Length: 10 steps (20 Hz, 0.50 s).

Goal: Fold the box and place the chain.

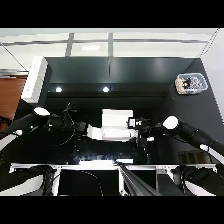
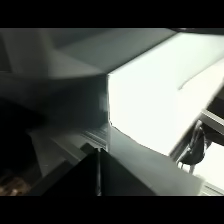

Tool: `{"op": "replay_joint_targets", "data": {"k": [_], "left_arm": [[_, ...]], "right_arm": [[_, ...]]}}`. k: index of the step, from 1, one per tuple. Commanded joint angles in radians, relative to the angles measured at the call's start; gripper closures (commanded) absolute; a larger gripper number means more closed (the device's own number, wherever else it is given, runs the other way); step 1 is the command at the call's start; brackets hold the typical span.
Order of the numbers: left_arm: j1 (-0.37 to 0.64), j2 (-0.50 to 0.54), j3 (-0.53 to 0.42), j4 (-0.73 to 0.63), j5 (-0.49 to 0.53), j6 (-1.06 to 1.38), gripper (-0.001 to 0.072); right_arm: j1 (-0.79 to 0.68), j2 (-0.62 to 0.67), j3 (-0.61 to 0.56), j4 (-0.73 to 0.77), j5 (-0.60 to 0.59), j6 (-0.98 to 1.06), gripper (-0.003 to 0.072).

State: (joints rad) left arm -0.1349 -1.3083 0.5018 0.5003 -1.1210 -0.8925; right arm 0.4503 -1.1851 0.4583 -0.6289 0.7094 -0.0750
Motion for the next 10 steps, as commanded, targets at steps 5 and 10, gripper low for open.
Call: {"op": "replay_joint_targets", "data": {"k": [5,10], "left_arm": [[-0.001,-0.001,0.056,-0.009,-0.061,0.003,0.0007],[-0.037,-0.001,0.087,0.001,-0.092,0.018,0.0013]], "right_arm": [[0.000,0.000,0.000,0.000,0.000,0.000,0.0557],[0.000,0.000,0.000,0.000,0.000,0.000,0.0557]]}}
